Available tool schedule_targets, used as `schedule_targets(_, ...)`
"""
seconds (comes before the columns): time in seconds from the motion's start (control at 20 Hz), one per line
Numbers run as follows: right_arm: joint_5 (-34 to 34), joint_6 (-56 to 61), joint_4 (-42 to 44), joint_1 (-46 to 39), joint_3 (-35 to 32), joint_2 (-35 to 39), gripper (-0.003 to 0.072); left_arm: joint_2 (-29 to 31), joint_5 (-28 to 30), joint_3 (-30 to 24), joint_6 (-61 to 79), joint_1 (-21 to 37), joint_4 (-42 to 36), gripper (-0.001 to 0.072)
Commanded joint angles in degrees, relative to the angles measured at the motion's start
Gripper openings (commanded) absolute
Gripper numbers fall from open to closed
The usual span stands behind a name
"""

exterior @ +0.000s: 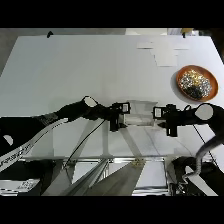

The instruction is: Fold the box and place the chain.

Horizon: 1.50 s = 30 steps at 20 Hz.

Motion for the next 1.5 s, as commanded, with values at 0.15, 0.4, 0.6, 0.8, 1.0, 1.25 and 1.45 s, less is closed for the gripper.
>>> schedule_targets(0.15,5.3,-15.4,12.1,-9.4,-0.4,-3.3,0.0154,0.0,0.0,0.0,0.0,0.0,0.0,0.0333)
schedule_targets(0.4,6.2,-15.4,12.1,-9.4,-0.6,-6.9,0.0042,0.0,0.0,0.0,0.0,0.0,0.0,0.0333)
schedule_targets(0.6,3.2,-15.6,12.7,-9.4,-1.2,-7.5,0.0018,0.0,0.0,0.0,0.0,0.0,0.0,0.0333)
schedule_targets(0.8,2.7,-15.6,12.7,-9.4,-1.2,-7.8,0.0019,0.0,0.0,0.0,0.0,0.0,0.0,0.0333)
schedule_targets(1.0,2.3,-15.6,13.5,-9.4,-1.2,-8.3,0.0067,0.0,0.0,0.0,0.0,0.0,0.0,0.0333)
schedule_targets(1.25,2.7,-15.8,17.1,-9.4,-1.2,-8.4,0.0153,0.0,0.0,0.0,0.0,0.0,0.0,0.0333)
schedule_targets(1.45,3.2,-15.8,17.4,-9.4,-1.2,-8.4,0.0079,0.0,0.0,0.0,0.0,0.0,0.0,0.0333)
